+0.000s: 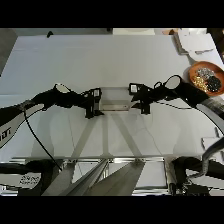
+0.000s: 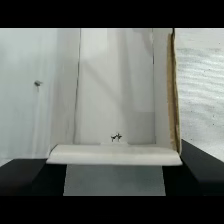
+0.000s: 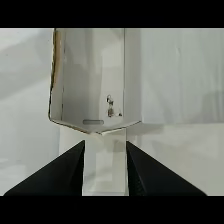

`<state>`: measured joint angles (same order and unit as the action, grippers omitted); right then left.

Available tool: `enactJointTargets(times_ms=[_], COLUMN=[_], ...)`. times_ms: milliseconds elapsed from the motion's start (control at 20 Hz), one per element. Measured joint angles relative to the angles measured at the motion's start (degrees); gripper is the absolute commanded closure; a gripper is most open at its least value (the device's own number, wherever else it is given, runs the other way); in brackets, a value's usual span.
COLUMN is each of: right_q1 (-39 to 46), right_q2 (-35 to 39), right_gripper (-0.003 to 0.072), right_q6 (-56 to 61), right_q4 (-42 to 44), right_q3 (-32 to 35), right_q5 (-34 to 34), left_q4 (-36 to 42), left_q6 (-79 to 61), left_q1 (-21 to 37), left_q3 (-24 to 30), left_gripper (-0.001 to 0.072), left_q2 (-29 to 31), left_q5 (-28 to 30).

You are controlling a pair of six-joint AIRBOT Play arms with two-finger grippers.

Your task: Fold the box and place the chain.

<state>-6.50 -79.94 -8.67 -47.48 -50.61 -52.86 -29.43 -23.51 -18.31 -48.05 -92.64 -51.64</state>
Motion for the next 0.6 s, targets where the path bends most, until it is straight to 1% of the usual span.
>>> enactJointTargets(times_ms=[200, 250, 300, 350, 400, 500, 550, 600], right_q1=[-1.4, -1.9, -2.3, -2.6, -2.9, -3.2, -3.3, -3.4], right_q2=[-0.2, -0.2, -0.2, -0.2, -0.2, -0.2, -0.2, -0.2], right_gripper=[0.044, 0.0452, 0.0474, 0.0479, 0.052, 0.0541, 0.0577, 0.0596], right_q6=[-1.7, -1.8, -1.9, -2.0, -2.1, -2.2, -2.3, -2.3], right_q4=[0.8, 0.8, 0.8, 0.9, 1.0, 1.1, 1.1, 1.2], right_q3=[0.0, 0.0, 0.0, 0.0, 0.0, 0.0, 0.0, 0.0], right_q5=[-0.3, 0.0, 0.4, 0.7, 1.1, 1.9, 2.1, 2.3], left_q4=[0.0, 0.0, 0.0, 0.0, 0.0, 0.0, 0.0, 0.0], left_q6=[0.0, 0.0, 0.0, 0.0, 0.0, 0.0, 0.0, 0.0], left_q1=[0.0, 0.0, 0.0, 0.0, 0.0, 0.0, 0.0, 0.0], left_q3=[0.0, 0.0, 0.0, 0.0, 0.0, 0.0, 0.0, 0.0], left_gripper=[0.0498, 0.0498, 0.0498, 0.0498, 0.0498, 0.0498, 0.0498, 0.0498], left_q2=[0.0, 0.0, 0.0, 0.0, 0.0, 0.0, 0.0, 0.0], left_q5=[0.0, 0.0, 0.0, 0.0, 0.0, 0.0, 0.0, 0.0])
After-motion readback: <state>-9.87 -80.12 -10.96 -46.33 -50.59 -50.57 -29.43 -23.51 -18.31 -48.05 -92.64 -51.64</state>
